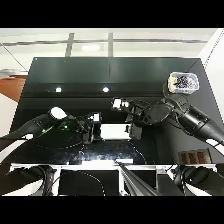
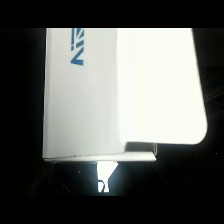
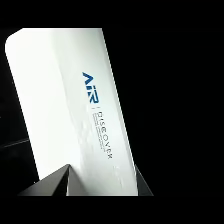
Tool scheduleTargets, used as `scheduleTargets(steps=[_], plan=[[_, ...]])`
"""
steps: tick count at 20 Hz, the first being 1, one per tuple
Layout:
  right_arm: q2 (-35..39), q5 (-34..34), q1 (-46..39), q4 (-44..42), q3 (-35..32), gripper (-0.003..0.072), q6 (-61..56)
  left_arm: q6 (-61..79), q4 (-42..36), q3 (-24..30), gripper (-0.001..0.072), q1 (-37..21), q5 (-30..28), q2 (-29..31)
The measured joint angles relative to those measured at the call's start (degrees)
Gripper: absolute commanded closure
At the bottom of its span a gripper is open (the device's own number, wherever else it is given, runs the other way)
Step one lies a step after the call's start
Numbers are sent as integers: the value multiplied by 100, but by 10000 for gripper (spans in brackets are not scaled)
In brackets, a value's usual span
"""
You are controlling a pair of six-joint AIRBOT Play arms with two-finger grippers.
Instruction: Fold the box and place the chain.
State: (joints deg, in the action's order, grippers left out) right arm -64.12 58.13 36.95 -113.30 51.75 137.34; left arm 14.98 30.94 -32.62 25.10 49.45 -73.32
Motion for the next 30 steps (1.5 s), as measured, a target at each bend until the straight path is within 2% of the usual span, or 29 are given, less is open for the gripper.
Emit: scheduleTargets(steps=[9,10,11,18,20,23,25,26,30], plan=[[-144,46,-4,94,26,181,-22,-11,2,0,244,0,7,0],[-173,55,-4,101,26,122,-22,-11,2,0,245,0,7,0],[-195,52,-4,105,26,-24,-24,-11,2,0,245,0,7,0],[-238,170,-4,131,31,-18,-22,7,7,0,244,0,11,0],[-243,214,-4,133,31,209,-22,7,7,0,245,0,11,0],[-243,229,-4,138,31,339,-22,-11,4,0,244,0,13,0],[-243,227,-2,140,31,340,-22,-13,4,0,244,0,13,0],[-243,225,2,146,31,389,-22,-13,2,0,244,0,13,0],[-243,214,9,142,31,387,-22,-9,4,0,245,0,13,0]])
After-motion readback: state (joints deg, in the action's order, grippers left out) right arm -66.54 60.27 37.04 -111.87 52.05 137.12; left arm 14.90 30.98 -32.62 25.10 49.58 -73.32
